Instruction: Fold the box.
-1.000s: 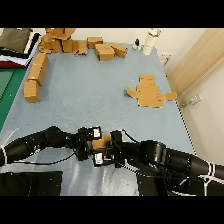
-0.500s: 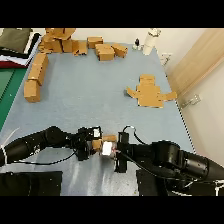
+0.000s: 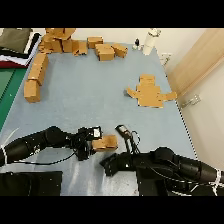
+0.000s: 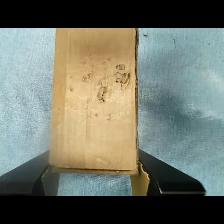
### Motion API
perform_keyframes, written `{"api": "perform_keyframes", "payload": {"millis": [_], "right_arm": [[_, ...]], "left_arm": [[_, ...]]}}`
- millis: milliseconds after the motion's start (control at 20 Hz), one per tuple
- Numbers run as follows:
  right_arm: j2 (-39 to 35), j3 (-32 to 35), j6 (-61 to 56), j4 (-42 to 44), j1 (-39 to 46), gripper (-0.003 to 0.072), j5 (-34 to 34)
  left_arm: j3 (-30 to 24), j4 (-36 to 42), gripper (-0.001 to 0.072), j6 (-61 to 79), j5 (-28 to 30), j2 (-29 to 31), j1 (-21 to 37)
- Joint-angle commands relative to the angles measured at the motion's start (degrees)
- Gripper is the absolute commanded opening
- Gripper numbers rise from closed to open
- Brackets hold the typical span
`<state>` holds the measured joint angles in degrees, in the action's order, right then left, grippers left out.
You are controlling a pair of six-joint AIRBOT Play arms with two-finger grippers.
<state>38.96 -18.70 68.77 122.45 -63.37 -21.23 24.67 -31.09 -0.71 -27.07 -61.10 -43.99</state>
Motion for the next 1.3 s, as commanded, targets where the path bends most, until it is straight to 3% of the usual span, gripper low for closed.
{"api": "perform_keyframes", "payload": {"millis": [0,750,1250], "right_arm": [[0.8,2.0,-9.9,3.3,1.6,0.0001,16.7],[8.8,2.5,-9.8,2.3,4.2,0.0001,14.5],[8.5,2.4,-9.8,2.2,3.8,0.0002,14.3]], "left_arm": [[0.0,0.0,0.037,0.0,0.0,0.0,0.0],[0.0,0.0,0.037,0.0,0.0,0.0,0.0],[0.0,0.0,0.037,0.0,0.0,0.0,0.0]]}}
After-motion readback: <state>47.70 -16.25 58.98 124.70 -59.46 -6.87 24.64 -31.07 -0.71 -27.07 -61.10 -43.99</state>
